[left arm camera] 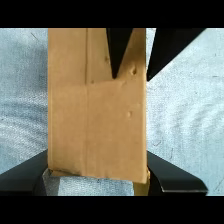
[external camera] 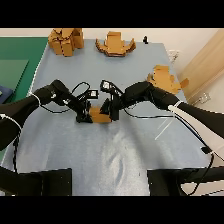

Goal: Fold the box.

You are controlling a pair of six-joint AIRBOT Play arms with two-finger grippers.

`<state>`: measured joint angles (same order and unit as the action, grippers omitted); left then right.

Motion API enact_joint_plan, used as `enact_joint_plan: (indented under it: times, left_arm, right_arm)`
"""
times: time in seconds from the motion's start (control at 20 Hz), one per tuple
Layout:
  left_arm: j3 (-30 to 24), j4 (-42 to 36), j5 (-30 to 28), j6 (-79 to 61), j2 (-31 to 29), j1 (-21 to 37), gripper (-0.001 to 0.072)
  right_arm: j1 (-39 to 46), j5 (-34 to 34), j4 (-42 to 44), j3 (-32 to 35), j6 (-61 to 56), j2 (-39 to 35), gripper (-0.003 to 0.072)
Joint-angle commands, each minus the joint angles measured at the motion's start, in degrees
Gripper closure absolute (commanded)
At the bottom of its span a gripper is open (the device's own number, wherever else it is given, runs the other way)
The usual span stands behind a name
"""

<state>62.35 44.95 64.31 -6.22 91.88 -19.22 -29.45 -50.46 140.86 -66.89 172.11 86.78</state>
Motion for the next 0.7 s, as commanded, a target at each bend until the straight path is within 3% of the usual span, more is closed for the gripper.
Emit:
enact_joint_plan:
  times: [0.0, 0.1, 0.2, 0.65]
  left_arm:
    - [0.0, 0.1, 0.2, -0.2, 0.0, 0.0, 0.0691]
    - [0.0, 0.1, 0.2, -0.2, 0.0, 0.0, 0.0691]
    - [0.0, 0.1, 0.3, -0.2, 0.0, 0.0, 0.0691]
    - [-0.1, 0.1, 0.3, -0.2, 0.0, 0.0, 0.0691]
  right_arm:
    - [0.0, -2.2, -0.3, -0.3, 0.0, -0.6, 0.0547]
    - [0.0, -2.5, -0.2, -0.3, 0.0, -0.8, 0.0550]
    - [0.0, -2.5, -0.3, -0.3, 0.0, -0.8, 0.0633]
    - [-0.2, -1.0, -1.0, -0.4, 0.0, -0.1, 0.0675]
